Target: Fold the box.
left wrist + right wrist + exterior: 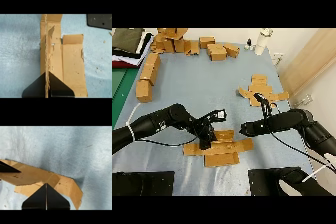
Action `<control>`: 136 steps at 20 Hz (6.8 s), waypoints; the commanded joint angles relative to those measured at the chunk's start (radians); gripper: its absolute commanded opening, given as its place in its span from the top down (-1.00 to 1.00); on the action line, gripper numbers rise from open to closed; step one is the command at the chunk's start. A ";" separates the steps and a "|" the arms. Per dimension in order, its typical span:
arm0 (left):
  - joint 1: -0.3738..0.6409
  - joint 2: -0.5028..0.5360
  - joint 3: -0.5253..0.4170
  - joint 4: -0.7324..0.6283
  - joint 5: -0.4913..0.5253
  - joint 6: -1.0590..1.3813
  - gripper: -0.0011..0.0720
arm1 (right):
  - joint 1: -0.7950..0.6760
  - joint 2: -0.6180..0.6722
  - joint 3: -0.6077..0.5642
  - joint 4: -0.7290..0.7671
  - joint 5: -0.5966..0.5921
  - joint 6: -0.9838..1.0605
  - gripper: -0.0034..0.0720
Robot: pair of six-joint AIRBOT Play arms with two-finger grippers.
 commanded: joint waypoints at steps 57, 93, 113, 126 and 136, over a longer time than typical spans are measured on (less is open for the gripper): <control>0.021 0.000 0.000 0.002 0.011 0.000 0.94 | 0.877 0.065 -0.195 -1.002 0.214 0.065 -1.00; 0.021 0.000 0.000 0.002 0.011 0.000 0.94 | 0.181 -0.229 -0.170 0.167 0.183 -1.458 -0.99; 0.021 0.000 0.000 0.002 0.011 0.000 0.94 | 0.181 -0.230 -0.170 0.163 0.243 -1.433 -0.99; 0.021 0.000 0.000 0.000 0.073 0.000 0.94 | 0.180 -0.230 -0.170 0.162 0.244 -1.400 -0.98; 0.021 0.000 0.000 0.001 0.071 0.000 0.94 | 0.181 -0.263 -0.170 0.162 0.239 -1.401 -0.77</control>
